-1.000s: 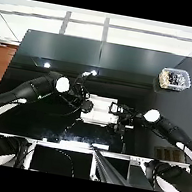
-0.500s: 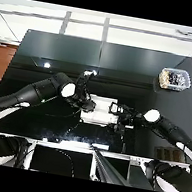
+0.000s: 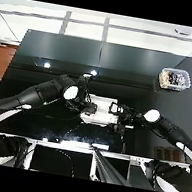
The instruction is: Fold the box and place the chain.
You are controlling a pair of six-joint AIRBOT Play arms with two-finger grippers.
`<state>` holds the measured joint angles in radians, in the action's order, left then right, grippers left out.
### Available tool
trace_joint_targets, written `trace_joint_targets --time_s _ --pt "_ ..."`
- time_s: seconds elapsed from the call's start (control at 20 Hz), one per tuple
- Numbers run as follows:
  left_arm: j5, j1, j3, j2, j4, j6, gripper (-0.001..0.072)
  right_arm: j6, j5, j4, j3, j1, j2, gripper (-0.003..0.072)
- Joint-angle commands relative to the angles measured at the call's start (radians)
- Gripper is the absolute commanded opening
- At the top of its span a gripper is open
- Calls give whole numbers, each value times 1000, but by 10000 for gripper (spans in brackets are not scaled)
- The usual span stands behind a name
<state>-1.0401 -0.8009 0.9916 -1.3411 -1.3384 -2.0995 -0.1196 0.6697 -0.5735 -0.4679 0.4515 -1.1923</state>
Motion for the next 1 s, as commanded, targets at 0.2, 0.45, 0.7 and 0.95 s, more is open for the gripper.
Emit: trace_joint_targets --time_s 0.2,0.45,0.7,0.95 --pt "-5 -34 26 -13 3 -65 397 0 0 0 0 -1 0 474" --pt "-23 -35 26 -42 3 -89 397 0 0 0 0 -1 0 474" --pt "-45 -47 66 -98 -80 -134 397 0 0 0 0 -1 0 474" --pt "-69 -50 69 -135 -142 -185 347 1 0 0 0 -1 0 473"
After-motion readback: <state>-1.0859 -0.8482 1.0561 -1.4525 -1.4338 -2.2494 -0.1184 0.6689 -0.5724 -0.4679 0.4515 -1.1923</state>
